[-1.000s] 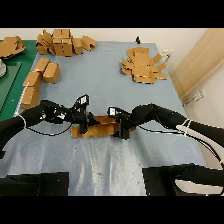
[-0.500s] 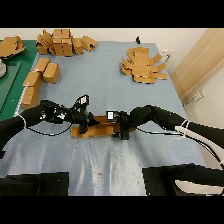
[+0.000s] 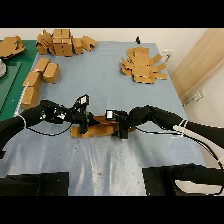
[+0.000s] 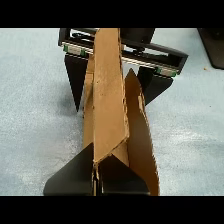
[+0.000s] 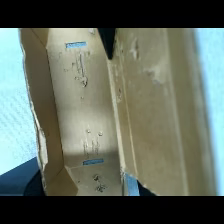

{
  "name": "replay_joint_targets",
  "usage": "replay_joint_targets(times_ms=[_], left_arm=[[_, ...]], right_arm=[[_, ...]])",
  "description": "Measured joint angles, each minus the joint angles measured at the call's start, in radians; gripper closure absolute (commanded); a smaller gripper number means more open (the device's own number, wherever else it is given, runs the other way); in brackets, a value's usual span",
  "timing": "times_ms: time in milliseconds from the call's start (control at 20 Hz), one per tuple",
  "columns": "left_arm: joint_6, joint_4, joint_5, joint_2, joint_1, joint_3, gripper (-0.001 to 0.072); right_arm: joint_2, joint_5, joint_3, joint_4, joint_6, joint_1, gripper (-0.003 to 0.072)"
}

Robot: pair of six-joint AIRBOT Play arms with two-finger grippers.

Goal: Fold the box.

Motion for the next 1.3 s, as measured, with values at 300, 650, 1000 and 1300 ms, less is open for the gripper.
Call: replay_joint_targets(times_ms=[300,650,1000,1300], left_arm=[[0.0,0.0,0.0,0.0,0.0,0.0,0.0698],[0.0,0.0,0.0,0.0,0.0,0.0,0.0698],[0.0,0.0,0.0,0.0,0.0,0.0,0.0698],[0.0,0.0,0.0,0.0,0.0,0.0,0.0698]], right_arm=[[-0.003,-0.001,0.0,-0.006,0.0,0.0,-0.0034],[-0.002,-0.01,0.0,-0.005,0.0,0.0,-0.0034],[-0.002,-0.02,0.0,-0.005,0.0,0.0,-0.0034],[-0.002,-0.027,0.0,-0.008,0.002,0.0,0.0046]])
